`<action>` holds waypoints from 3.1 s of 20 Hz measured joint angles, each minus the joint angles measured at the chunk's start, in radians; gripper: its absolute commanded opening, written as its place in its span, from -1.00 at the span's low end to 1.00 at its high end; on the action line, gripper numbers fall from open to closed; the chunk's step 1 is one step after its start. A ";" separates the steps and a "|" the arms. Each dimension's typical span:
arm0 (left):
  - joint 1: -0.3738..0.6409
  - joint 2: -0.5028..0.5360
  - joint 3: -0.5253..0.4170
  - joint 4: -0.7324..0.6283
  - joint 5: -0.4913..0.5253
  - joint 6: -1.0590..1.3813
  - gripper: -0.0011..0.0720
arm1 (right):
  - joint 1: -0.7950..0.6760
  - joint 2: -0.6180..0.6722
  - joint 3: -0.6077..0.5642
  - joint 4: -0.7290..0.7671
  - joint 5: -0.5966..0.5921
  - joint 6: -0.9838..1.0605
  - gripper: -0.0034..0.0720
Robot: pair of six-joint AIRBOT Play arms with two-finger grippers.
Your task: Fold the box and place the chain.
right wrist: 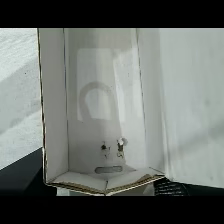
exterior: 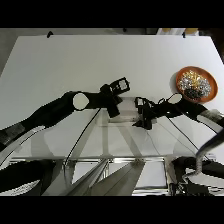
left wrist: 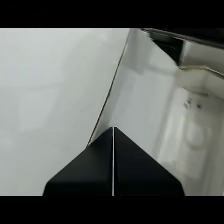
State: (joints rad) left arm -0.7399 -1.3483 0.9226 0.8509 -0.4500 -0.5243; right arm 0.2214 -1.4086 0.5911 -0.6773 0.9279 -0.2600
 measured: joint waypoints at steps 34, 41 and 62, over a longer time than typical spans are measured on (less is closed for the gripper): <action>0.150 0.137 -0.194 0.145 -0.333 0.132 -0.35 | 0.000 0.000 0.000 0.000 -0.001 0.000 0.15; 0.170 0.056 -0.217 0.124 -0.293 0.346 0.24 | 0.000 0.000 0.000 0.000 -0.001 0.000 0.15; 0.158 0.016 -0.220 -0.069 -0.254 0.602 -0.26 | 0.000 0.000 0.000 0.000 -0.001 0.000 0.15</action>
State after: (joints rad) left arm -0.5819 -1.3323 0.7029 0.7815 -0.7040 0.0772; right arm 0.2214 -1.4086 0.5911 -0.6777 0.9272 -0.2604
